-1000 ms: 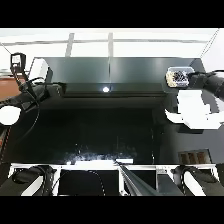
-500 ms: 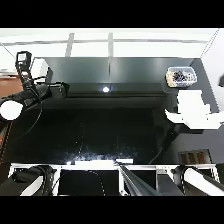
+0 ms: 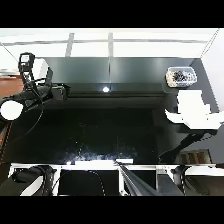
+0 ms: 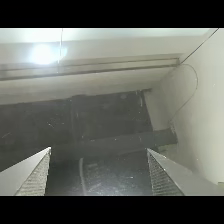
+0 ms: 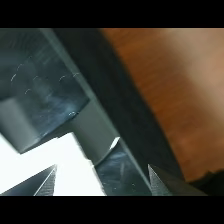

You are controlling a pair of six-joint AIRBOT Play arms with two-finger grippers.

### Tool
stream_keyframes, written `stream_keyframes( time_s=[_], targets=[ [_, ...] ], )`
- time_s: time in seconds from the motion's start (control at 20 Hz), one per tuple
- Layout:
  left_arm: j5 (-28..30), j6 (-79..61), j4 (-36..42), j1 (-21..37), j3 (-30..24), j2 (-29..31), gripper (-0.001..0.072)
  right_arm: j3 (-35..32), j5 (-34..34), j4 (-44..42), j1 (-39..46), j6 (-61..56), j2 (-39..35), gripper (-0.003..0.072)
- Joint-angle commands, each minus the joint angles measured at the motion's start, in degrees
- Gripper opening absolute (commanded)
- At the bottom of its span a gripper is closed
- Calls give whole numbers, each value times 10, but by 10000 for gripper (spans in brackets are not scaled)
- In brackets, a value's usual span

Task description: Fold the box and place the chain.

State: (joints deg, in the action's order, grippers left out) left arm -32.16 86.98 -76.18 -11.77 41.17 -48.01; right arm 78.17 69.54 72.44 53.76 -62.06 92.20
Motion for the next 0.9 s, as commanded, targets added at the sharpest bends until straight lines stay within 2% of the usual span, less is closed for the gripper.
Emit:
stream_keyframes(
  time_s=[0.0, 0.05, 0.25, 0.3, 0.35, 0.4, 0.5, 0.65, 0.85],
  targets=[
    [-1, -1, 2, 0, 0, 0, 701, 10, 44, -83, 16, 112, 28, 537],
    [-1, -2, 2, 0, 0, 0, 701, 10, 51, -103, 16, 116, 36, 493],
    [-1, -2, 2, 0, 0, 0, 701, 10, 85, -119, 14, 118, 47, 492],
    [-1, -2, 2, 0, 0, 0, 701, 10, 95, -122, 14, 118, 47, 441],
    [-1, -2, 1, 0, 0, 0, 701, 10, 104, -125, 14, 119, 47, 152],
    [-1, -2, 1, 0, 0, -1, 701, 10, 113, -125, 12, 122, 47, 20],
    [-1, -2, 1, 0, 0, -2, 701, 10, 151, -141, 11, 134, 47, 2],
    [-1, -2, 2, 0, 0, -2, 701, -2, 197, -237, 11, 142, 37, 5],
    [-2, -2, 2, 0, 0, -2, 700, -87, 190, -317, -26, 143, -15, 8]
  ],
)
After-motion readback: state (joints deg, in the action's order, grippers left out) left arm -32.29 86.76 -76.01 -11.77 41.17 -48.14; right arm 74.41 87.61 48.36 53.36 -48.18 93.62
